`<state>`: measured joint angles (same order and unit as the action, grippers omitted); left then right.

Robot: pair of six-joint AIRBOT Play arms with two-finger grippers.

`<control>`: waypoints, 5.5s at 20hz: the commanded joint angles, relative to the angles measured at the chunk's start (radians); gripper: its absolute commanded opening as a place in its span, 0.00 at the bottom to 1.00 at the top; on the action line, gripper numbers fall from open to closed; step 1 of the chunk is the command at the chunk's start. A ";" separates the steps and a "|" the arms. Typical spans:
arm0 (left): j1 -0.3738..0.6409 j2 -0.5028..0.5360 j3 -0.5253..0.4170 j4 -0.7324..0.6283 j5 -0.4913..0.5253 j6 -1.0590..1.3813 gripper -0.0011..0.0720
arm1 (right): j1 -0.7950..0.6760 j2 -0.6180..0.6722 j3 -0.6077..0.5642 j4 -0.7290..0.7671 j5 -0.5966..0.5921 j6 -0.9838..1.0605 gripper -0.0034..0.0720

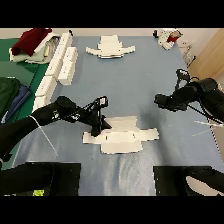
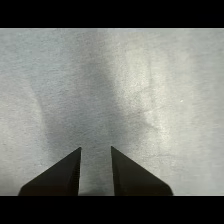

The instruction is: Fold the box.

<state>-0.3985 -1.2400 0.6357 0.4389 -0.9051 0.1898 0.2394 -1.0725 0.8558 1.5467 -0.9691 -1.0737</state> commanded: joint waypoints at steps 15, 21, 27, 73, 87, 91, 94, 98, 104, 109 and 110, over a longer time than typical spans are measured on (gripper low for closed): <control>0.001 -0.001 0.015 0.011 -0.055 0.056 0.03 | 0.000 0.000 0.000 0.003 0.000 0.000 0.43; 0.001 -0.001 0.048 0.007 -0.060 0.055 0.03 | 0.000 0.000 0.000 0.003 0.000 0.000 0.43; 0.001 -0.002 0.035 0.007 -0.071 0.019 0.03 | 0.000 0.000 0.000 0.003 0.000 0.000 0.43; 0.000 -0.029 0.057 0.010 -0.056 0.020 0.03 | 0.032 0.002 0.000 0.138 -0.122 -0.203 0.05; -0.158 0.163 -0.070 -0.016 0.256 0.113 0.03 | 0.042 0.002 0.000 0.085 -0.086 -0.183 0.05; -0.163 0.163 -0.101 -0.029 0.285 0.114 0.03 | 0.042 0.002 0.000 0.084 -0.085 -0.183 0.05; -0.163 0.163 -0.106 -0.042 0.268 0.112 0.03 | 0.042 0.002 0.000 0.084 -0.085 -0.183 0.05; -0.163 0.162 -0.108 -0.042 0.178 0.105 0.03 | 0.042 0.002 0.000 0.084 -0.084 -0.183 0.05; -0.161 0.159 -0.108 -0.041 0.148 0.105 0.03 | 0.042 0.002 0.000 0.084 -0.085 -0.183 0.05; -0.161 0.159 -0.108 -0.042 0.170 0.106 0.03 | 0.043 0.025 0.001 0.129 -0.225 -0.195 0.05; -0.161 0.159 -0.108 -0.042 0.170 0.106 0.03 | 0.043 0.046 0.000 0.148 -0.285 -0.204 0.05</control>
<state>-0.5594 -1.0809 0.5285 0.3969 -0.7395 0.2955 0.2810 -1.0527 0.8558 1.6527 -1.1294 -1.2587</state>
